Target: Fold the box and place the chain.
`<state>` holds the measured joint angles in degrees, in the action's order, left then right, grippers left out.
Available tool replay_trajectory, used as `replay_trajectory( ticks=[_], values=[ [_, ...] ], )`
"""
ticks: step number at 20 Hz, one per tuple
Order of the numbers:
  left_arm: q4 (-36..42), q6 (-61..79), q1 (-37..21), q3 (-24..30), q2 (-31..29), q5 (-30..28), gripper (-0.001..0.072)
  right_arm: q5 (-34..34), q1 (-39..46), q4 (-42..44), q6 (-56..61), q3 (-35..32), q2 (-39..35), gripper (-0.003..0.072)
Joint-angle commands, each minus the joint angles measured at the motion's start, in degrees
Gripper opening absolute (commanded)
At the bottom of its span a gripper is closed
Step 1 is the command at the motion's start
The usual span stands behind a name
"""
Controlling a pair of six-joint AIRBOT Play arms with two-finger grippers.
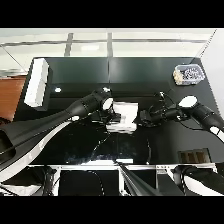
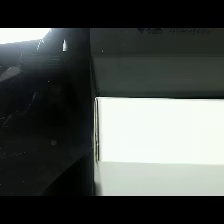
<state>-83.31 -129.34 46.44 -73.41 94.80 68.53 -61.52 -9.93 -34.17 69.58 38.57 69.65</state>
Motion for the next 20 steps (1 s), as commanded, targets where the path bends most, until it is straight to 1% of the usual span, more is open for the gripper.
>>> replay_trajectory(
  ticks=[1,5,8,12,13,14,16,18,20],
  values=[
    [0.07,0.09,-0.04,0.02,0.04,-0.33,0.0023,0.87,-2.08,-7.72,5.55,2.34,0.02,0.0338],
    [0.07,0.09,-0.04,0.02,0.04,-0.33,0.0023,2.23,-4.83,-13.2,11.54,4.72,0.04,0.0338],
    [0.09,0.09,-0.04,0.02,0.04,-0.31,0.0023,5.22,-10.19,-20.39,19.37,6.47,0.33,0.0338],
    [0.07,0.09,-0.04,0.02,0.04,-0.31,0.0023,5.29,-15.78,-28.83,28.85,9.99,2.8,0.0337],
    [0.07,0.09,-0.04,0.02,0.04,-0.31,0.0023,5.16,-16.72,-30.62,31.26,10.78,3.32,0.032],
    [0.07,0.09,-0.04,0.02,0.04,-0.31,0.0023,5.16,-17.62,-32.52,33.38,11.47,3.76,0.0216],
    [0.07,0.09,-0.04,0.02,0.04,-0.33,0.0023,5.11,-19.23,-36.41,38.99,12.39,4.2,0.0216],
    [0.07,0.09,-0.04,0.02,0.04,-0.33,0.0023,4.9,-21.07,-42.32,46.45,12.87,4.24,0.0216],
    [0.07,0.09,-0.04,0.02,0.04,-0.35,0.0023,3.43,-23.08,-44.96,49.18,14.21,5.18,0.0216]
  ],
)
